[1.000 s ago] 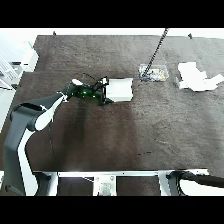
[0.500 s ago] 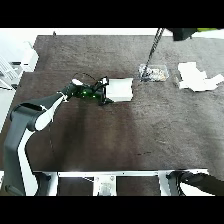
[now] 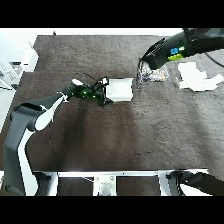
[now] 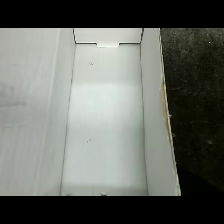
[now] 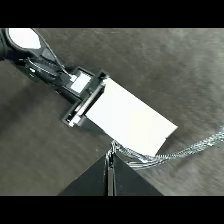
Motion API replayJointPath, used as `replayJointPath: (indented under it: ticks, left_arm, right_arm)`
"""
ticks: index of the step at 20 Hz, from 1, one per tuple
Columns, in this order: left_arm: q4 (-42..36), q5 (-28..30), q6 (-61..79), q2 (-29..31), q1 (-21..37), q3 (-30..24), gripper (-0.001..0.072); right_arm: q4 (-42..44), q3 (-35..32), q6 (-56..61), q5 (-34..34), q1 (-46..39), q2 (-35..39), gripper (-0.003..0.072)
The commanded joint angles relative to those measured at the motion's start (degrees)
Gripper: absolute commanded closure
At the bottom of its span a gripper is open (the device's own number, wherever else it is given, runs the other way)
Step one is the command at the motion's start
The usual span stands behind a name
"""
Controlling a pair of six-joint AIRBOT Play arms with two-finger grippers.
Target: Fold the box and place the chain.
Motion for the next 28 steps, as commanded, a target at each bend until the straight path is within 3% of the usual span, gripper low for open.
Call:
replayJointPath:
  ticks: [1, 8, 17, 20, 21, 22, 23, 28]
  left_arm:
    - [0.0, 0.0, 0.0, 0.0, 0.0, 0.0, 0.0382]
    - [0.0, 0.0, 0.0, 0.0, 0.0, 0.0, 0.0382]
    - [0.0, 0.0, 0.0, 0.0, 0.0, 0.0, 0.0382]
    - [0.0, 0.0, 0.0, 0.0, 0.0, 0.0, 0.0382]
    - [0.0, 0.0, 0.0, 0.0, 0.0, 0.0, 0.0382]
    - [0.0, 0.0, 0.0, 0.0, 0.0, 0.0, 0.0382]
    - [0.0, 0.0, 0.0, 0.0, 0.0, 0.0, 0.0382]
    - [0.0, 0.0, 0.0, 0.0, 0.0, 0.0, 0.0382]
  right_arm:
    - [2.6, -5.7, -0.1, -9.4, 0.2, -0.2, 0.0676]
    - [7.1, -12.3, -0.2, -20.9, 1.1, -3.1, 0.0677]
    - [13.1, -19.6, -6.0, -31.1, 3.2, -21.7, 0.0678]
    - [13.0, -19.9, -6.6, -31.2, 3.1, -27.3, 0.0675]
    - [13.0, -19.9, -6.6, -31.2, 3.0, -28.0, 0.0549]
    - [12.9, -19.8, -6.6, -31.2, 2.5, -27.9, 0.0314]
    - [12.9, -19.7, -6.6, -31.1, 1.8, -27.1, 0.0205]
    - [10.4, -19.9, -6.8, -29.9, -5.4, -17.0, 0.0206]
